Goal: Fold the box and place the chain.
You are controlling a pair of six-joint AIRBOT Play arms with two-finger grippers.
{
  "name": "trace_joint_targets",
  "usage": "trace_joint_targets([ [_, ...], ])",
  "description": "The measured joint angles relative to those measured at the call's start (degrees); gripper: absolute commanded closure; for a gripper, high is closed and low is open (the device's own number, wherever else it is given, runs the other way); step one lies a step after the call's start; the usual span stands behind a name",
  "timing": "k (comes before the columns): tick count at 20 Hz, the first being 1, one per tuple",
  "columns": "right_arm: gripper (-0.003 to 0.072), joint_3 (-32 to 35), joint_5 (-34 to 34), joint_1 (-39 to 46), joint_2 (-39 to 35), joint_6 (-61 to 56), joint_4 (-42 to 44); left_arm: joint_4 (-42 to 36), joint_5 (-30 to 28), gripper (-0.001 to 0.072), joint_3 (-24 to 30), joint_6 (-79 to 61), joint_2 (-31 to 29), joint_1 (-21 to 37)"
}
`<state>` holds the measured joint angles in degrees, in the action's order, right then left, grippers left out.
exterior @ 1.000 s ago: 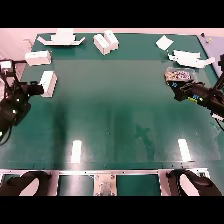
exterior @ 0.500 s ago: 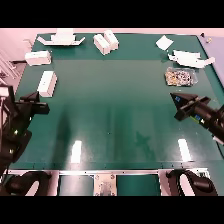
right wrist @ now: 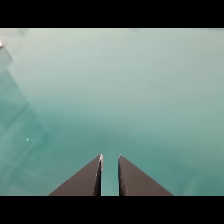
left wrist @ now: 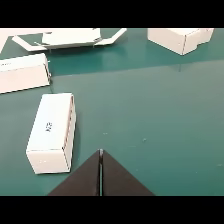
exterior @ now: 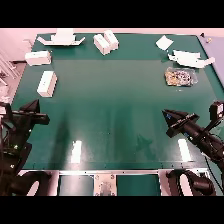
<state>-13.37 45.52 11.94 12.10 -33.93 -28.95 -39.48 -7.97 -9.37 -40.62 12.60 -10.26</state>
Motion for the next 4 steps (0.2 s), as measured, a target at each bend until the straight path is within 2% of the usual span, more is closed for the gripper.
trace_joint_targets([
  [4, 0.0542, 0.87, 0.37, 0.00, -0.31, 0.00, -0.02, -0.02, 0.02, 0.0688, 0.26, 0.02, -0.35, 0.00],
])
